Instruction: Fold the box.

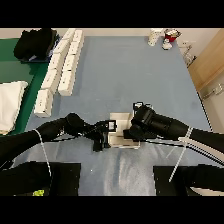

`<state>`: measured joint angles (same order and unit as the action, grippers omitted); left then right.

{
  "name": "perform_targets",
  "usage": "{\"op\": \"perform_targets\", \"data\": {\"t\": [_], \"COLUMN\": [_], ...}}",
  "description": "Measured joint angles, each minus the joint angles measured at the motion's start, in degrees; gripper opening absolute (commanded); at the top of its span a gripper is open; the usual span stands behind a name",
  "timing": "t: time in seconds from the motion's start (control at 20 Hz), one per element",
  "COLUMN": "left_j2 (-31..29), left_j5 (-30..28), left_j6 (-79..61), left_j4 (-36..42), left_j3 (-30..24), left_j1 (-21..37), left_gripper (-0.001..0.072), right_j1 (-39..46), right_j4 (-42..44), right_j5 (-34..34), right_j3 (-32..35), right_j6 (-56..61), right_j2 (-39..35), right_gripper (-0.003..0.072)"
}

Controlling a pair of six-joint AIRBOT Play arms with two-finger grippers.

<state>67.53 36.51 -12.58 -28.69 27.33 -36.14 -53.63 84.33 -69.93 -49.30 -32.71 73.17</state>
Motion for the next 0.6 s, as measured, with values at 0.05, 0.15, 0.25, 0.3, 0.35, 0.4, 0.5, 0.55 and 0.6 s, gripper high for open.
{"op": "perform_targets", "data": {"t": [0.05,0.15,0.25,0.3,0.35,0.4,0.5,0.55,0.6], "left_j2": [0.0,0.0,0.0,0.0,0.0,0.0,0.0,0.0,0.0], "left_j5": [-0.02,-0.02,0.0,0.0,0.02,0.02,0.0,0.0,0.02], "left_j6": [0.0,0.0,-0.04,-0.04,-0.02,0.0,0.0,0.0,0.0], "left_j4": [0.0,0.0,-0.02,-0.02,0.0,0.0,0.0,0.02,0.02], "left_j3": [0.0,0.02,0.0,0.02,0.02,0.0,0.0,0.0,0.02], "left_j1": [0.0,0.0,0.0,0.02,0.0,0.0,0.0,0.0,0.02], "left_gripper": [0.0422,0.0422,0.0422,0.0422,0.0422,0.0422,0.0422,0.0422,0.0422], "right_j1": [0.0,-0.02,-0.02,-0.07,-0.11,-0.13,-0.07,-0.07,0.02], "right_j4": [0.04,0.11,0.22,0.79,1.22,1.22,1.11,1.07,1.07], "right_j5": [0.0,-0.02,-0.02,0.37,0.59,0.24,-0.79,-1.55,-1.95], "right_j3": [0.0,0.0,0.0,0.02,0.0,0.0,0.0,0.0,-0.02], "right_j6": [0.11,0.17,0.15,0.11,-0.09,-0.09,-0.09,-0.09,-0.11], "right_j2": [0.02,0.04,0.04,0.04,-0.15,-0.5,-1.64,-2.51,-3.48], "right_gripper": [0.0004,0.0005,0.0252,0.0368,0.0371,0.0385,0.0483,0.0483,0.0483]}}
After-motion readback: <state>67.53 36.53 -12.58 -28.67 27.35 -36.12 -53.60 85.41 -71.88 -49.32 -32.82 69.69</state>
